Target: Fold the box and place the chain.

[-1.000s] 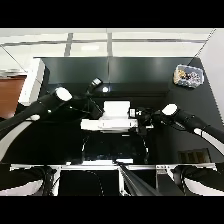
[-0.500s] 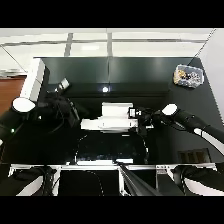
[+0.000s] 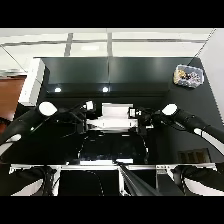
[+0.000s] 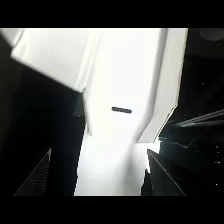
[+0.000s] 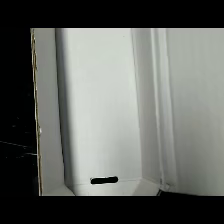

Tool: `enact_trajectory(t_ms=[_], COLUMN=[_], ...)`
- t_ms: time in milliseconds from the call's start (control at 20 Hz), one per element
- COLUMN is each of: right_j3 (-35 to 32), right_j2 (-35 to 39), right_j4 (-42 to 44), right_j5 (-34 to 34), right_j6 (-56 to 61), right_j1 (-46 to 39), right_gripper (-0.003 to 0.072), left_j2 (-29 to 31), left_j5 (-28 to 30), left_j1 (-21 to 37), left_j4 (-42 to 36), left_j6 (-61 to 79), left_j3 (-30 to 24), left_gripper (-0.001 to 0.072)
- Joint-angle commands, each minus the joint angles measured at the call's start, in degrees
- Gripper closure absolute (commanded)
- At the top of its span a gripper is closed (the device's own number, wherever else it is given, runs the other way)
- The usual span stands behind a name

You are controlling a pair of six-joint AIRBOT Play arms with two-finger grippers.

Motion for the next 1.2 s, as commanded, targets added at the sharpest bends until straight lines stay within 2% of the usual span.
enact_trajectory(t_ms=[0,300,450,600,800,850,1000,1100,1150], right_j3=[0.00,0.00,0.00,0.00,0.00,0.00,0.00,0.00,0.00], right_j2=[-0.04,-0.04,-0.04,-0.04,-0.04,-0.04,-0.04,-0.04,-0.04], right_j4=[0.02,0.02,0.02,0.02,0.02,0.02,0.02,0.02,0.02], right_j5=[0.02,0.02,0.02,0.02,0.02,0.02,0.02,0.02,0.02], right_j6=[0.00,0.02,0.02,0.02,0.02,0.02,0.02,0.00,0.02], right_j1=[0.04,0.04,0.04,0.04,0.04,0.04,0.07,0.04,0.04], right_gripper=[0.0557,0.0557,0.0557,0.0557,0.0557,0.0557,0.0557,0.0557,0.0557], left_j2=[-6.08,-7.19,-7.19,-7.19,-7.19,-7.19,-7.21,-7.23,-7.30], left_j5=[-3.69,-4.96,-5.20,-6.19,-6.27,-6.27,-5.49,-4.48,-4.24], left_j1=[-1.03,-1.05,-1.18,-1.90,-1.92,-1.95,-1.95,-1.95,-1.95], left_j4=[1.79,2.36,-1.53,-2.27,-3.19,-4.04,-5.68,-6.49,-7.10], left_j6=[1.03,1.01,1.05,1.05,1.05,1.07,1.27,1.27,1.27], left_j3=[4.52,4.72,4.70,4.70,4.70,4.70,4.70,4.68,4.68], left_gripper=[0.0004,0.0012,0.0030,0.0052,0.0390,0.0440,0.0448,0.0550,0.0550])
